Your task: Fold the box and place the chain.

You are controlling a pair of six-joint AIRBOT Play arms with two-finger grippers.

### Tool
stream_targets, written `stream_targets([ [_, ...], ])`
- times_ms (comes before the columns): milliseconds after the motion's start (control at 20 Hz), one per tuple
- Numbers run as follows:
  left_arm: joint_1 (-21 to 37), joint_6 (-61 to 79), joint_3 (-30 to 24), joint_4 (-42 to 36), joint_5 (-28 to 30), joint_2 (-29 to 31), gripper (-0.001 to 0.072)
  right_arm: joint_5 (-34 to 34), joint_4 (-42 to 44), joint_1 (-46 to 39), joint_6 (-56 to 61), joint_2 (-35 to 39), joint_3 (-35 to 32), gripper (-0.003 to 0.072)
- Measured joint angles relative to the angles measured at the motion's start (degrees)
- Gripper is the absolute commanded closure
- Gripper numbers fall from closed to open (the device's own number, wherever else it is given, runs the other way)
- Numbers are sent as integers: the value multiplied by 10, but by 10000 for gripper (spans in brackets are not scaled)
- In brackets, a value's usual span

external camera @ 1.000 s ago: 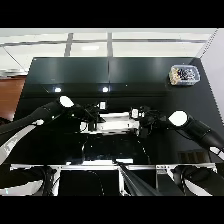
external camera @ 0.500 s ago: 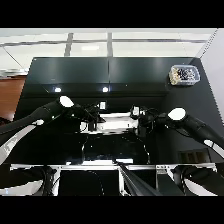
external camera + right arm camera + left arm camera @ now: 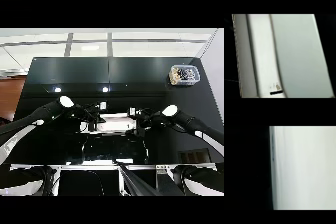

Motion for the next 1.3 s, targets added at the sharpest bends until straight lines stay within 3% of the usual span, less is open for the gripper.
stream_targets([
  [800, 0, 0, 0, 0, -1, 0, 685, -5, -61, 22, 55, -19, 17, -13],
  [850, 0, 0, 0, 0, -1, 0, 686, -5, -61, 22, 55, -19, 17, 139],
  [900, 0, 0, 0, 0, -1, 0, 686, -7, -62, 22, 55, -19, 17, 223],
  [1000, 0, 0, 0, 0, -1, 0, 684, -6, -62, 22, 56, -19, 17, 224],
  [1050, 0, 0, 0, 0, -1, 0, 636, -6, -63, 22, 56, -19, 17, 224],
  [1150, 0, -2, 0, 0, -2, 1, 234, -6, -64, 22, 56, -19, 17, 224],
  [1200, 1, -9, 0, 0, -2, 3, 128, -6, -64, 22, 56, -19, 17, 224],
  [1300, 6, -34, 0, 2, -1, 17, 120, -5, -65, 22, 56, -19, 17, 225],
])
